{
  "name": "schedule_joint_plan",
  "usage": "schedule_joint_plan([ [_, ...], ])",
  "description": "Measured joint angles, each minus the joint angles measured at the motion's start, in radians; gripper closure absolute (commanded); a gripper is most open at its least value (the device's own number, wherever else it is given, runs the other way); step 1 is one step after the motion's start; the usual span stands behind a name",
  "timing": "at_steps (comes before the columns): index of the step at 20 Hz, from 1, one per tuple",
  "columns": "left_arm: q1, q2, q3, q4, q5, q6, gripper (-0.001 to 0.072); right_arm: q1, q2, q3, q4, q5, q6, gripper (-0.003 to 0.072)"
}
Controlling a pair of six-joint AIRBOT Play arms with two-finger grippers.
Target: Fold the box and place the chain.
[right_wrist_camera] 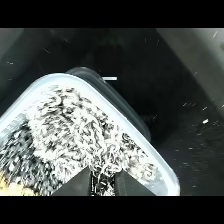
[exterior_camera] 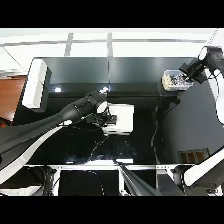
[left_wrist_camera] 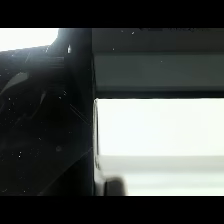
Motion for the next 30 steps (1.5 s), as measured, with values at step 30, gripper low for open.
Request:
schedule_joint_plan([
  [30,0.000,0.000,0.000,0.000,0.000,0.001,0.0687,0.225,0.865,-0.018,0.462,0.413,-0.657,0.0676],
])
